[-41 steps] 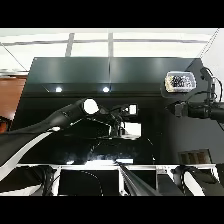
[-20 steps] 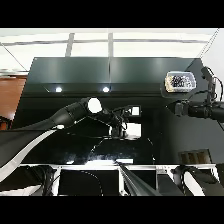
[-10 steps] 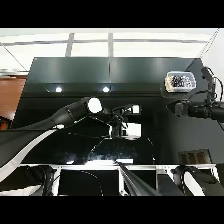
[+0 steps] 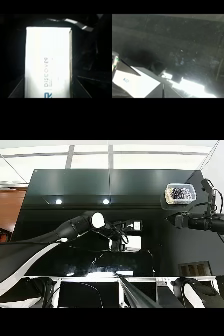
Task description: Fold the box and place the chain.
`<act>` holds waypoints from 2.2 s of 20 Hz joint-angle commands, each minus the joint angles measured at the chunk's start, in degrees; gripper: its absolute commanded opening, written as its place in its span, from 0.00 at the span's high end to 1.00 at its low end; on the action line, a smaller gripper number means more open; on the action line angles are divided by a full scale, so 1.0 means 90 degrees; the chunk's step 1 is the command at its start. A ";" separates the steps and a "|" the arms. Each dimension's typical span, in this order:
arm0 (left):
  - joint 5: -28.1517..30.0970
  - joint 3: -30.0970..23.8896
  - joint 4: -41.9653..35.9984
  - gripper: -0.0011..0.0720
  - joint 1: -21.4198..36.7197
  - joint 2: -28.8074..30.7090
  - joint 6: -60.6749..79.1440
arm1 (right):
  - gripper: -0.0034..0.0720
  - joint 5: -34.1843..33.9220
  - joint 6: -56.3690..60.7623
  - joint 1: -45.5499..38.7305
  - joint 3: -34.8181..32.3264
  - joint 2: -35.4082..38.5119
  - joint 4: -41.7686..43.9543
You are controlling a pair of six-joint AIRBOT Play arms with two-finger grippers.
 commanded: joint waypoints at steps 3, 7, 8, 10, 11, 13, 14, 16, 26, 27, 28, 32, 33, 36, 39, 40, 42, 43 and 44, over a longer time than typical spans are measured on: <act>0.0272 -0.0041 0.0665 0.03 -0.0374 -0.0199 -0.0015 | 0.95 0.0000 0.0002 -0.0005 0.0005 -0.0002 0.0000; 0.0267 -0.0017 0.0765 0.44 -0.0430 -0.0245 -0.0355 | 0.95 0.0002 0.0002 -0.0005 0.0005 -0.0002 -0.0005; 0.0223 0.0015 0.0952 0.62 -0.0420 -0.0206 -0.0600 | 0.95 0.0002 0.0000 -0.0005 0.0005 -0.0002 -0.0005; 0.0223 0.0036 0.1455 0.63 -0.0304 -0.0019 -0.1341 | 0.95 0.0000 0.0000 -0.0005 0.0005 -0.0002 -0.0010; 0.0216 0.0036 0.1826 0.62 -0.0138 0.0136 -0.1785 | 0.95 -0.0002 0.0002 -0.0005 0.0005 -0.0002 -0.0024; 0.0182 0.0036 0.2635 0.62 0.0413 0.0447 -0.2686 | 0.95 -0.0019 0.0005 -0.0005 0.0005 -0.0002 -0.0109; 0.0180 0.0036 0.3011 0.62 0.0809 0.0585 -0.3128 | 0.95 -0.0022 0.0005 -0.0005 0.0005 -0.0005 -0.0148; 0.0185 0.0044 0.3529 0.62 0.1761 0.0753 -0.3665 | 0.95 -0.0019 0.0024 -0.0005 0.0005 -0.0002 -0.0143; 0.0282 0.2120 0.3648 0.58 0.6591 -0.0758 -0.5336 | 0.95 -0.0107 0.0151 -0.0005 0.0005 -0.0005 0.0058; 0.0257 0.2611 0.3696 0.58 0.6756 -0.1132 -0.5323 | 0.95 -0.0168 0.0151 0.0002 0.0005 -0.0005 0.0104; 0.0355 0.3118 0.3716 0.58 0.6887 -0.1528 -0.5331 | 0.95 -0.0284 0.0151 0.0032 0.0005 -0.0005 0.0095; 0.0668 0.4860 0.3638 0.58 0.7060 -0.2895 -0.5338 | 0.95 -0.0743 0.0175 0.0202 0.0005 -0.0005 0.0095; 0.0648 0.5180 0.3616 0.58 0.7082 -0.3172 -0.5336 | 0.95 -0.0763 0.0177 0.0257 0.0005 -0.0007 0.0095; 0.0381 0.5865 0.3189 0.58 0.7087 -0.3687 -0.5311 | 0.95 -0.0792 0.0338 0.0515 0.0005 -0.0017 0.0000; -0.0236 0.6176 0.2963 0.55 0.7067 -0.3852 -0.5311 | 0.95 -0.0872 0.0393 0.0770 0.0005 -0.0017 0.0002; -0.0483 0.6207 0.3031 0.25 0.7060 -0.3844 -0.5314 | 0.95 -0.0906 0.0403 0.0843 0.0007 -0.0017 0.0005; -0.1214 0.6360 0.3327 0.00 0.7050 -0.3803 -0.5503 | 0.95 -0.0889 0.0408 0.0896 0.0007 -0.0017 0.0053; -0.1588 0.6482 0.3555 0.00 0.7028 -0.3716 -0.5712 | 0.95 -0.0818 0.0410 0.0894 0.0010 -0.0017 0.0102; -0.1894 0.6562 0.3694 0.00 0.7023 -0.3577 -0.5853 | 0.95 -0.0741 0.0410 0.0894 0.0015 -0.0017 0.0153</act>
